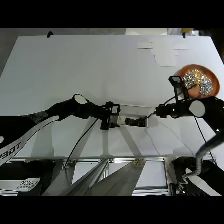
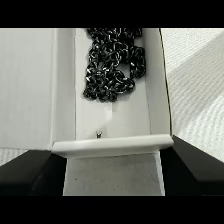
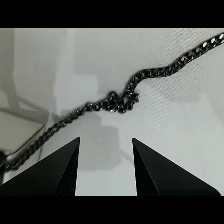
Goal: Fold the box and place the chain.
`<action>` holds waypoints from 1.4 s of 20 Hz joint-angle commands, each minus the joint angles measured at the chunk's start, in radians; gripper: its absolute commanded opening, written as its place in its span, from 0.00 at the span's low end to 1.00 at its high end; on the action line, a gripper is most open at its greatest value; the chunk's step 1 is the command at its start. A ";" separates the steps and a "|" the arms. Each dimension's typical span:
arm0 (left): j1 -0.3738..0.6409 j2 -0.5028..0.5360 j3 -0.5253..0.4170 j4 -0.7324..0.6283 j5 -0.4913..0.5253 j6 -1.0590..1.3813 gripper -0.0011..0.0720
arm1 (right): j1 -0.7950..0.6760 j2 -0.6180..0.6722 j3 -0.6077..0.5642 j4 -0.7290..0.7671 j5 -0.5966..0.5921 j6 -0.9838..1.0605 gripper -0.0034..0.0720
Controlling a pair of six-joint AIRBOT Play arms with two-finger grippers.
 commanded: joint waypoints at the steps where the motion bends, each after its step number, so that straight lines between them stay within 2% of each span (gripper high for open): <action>1: 0.000 0.000 0.000 0.000 0.000 0.000 0.14 | 0.000 -0.113 -0.007 -0.033 -0.080 0.006 0.52; 3: 0.000 0.000 0.000 0.000 0.000 0.000 0.14 | 0.000 -0.140 -0.007 -0.046 -0.109 0.006 0.43; 8: 0.000 0.000 0.000 0.000 0.000 0.000 0.14 | 0.000 -0.172 -0.007 -0.063 -0.149 0.007 0.43; 10: 0.000 0.000 0.000 0.000 0.000 0.000 0.14 | 0.000 -0.189 -0.007 -0.072 -0.157 0.007 0.36; 13: 0.000 0.000 0.000 0.000 0.000 0.000 0.14 | 0.000 -0.214 -0.007 -0.072 -0.163 0.022 0.33; 15: 0.000 0.000 0.000 0.000 0.000 0.000 0.14 | 0.000 -0.220 -0.007 -0.072 -0.162 0.021 0.21; 16: 0.000 0.000 0.000 0.000 0.000 0.000 0.14 | 0.000 -0.217 -0.007 -0.073 -0.160 0.021 0.07; 20: 0.000 0.000 0.000 0.000 0.000 0.000 0.14 | 0.000 -0.154 -0.007 -0.078 -0.138 0.005 0.07; 23: 0.000 0.000 0.000 0.000 0.000 0.000 0.14 | 0.000 -0.056 -0.007 -0.078 -0.067 -0.013 0.07; 26: 0.000 0.000 0.000 0.000 0.000 0.000 0.14 | 0.000 0.051 -0.007 -0.011 0.026 -0.063 0.07; 28: 0.000 0.000 0.000 0.000 0.000 0.000 0.14 | 0.000 0.124 -0.007 0.088 0.073 -0.117 0.07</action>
